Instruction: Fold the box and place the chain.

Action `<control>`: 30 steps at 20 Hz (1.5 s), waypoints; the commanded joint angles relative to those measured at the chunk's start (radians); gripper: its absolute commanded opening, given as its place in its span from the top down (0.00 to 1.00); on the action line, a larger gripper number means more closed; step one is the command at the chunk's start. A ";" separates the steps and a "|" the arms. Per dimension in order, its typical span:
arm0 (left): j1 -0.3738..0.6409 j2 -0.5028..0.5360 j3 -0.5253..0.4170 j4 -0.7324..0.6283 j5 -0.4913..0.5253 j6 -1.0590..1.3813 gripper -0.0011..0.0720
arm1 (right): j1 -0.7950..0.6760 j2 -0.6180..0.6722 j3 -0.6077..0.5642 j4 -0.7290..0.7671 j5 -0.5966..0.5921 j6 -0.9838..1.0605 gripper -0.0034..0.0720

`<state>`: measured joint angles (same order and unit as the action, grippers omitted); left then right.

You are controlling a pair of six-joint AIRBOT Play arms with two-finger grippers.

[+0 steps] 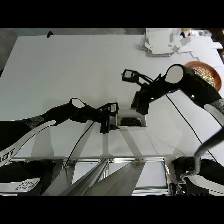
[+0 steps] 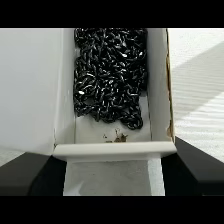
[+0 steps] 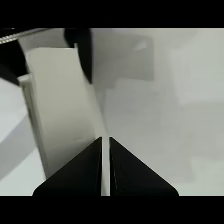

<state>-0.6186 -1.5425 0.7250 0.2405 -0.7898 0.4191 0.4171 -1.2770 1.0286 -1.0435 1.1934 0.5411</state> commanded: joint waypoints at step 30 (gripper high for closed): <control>0.000 0.000 0.000 0.000 0.000 0.000 0.78 | 0.163 0.182 -0.235 -0.055 -0.225 -0.097 0.70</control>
<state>-0.6186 -1.5425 0.7250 0.2394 -0.7883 0.4183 0.5789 -1.0946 0.7937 -1.0813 0.9661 0.4438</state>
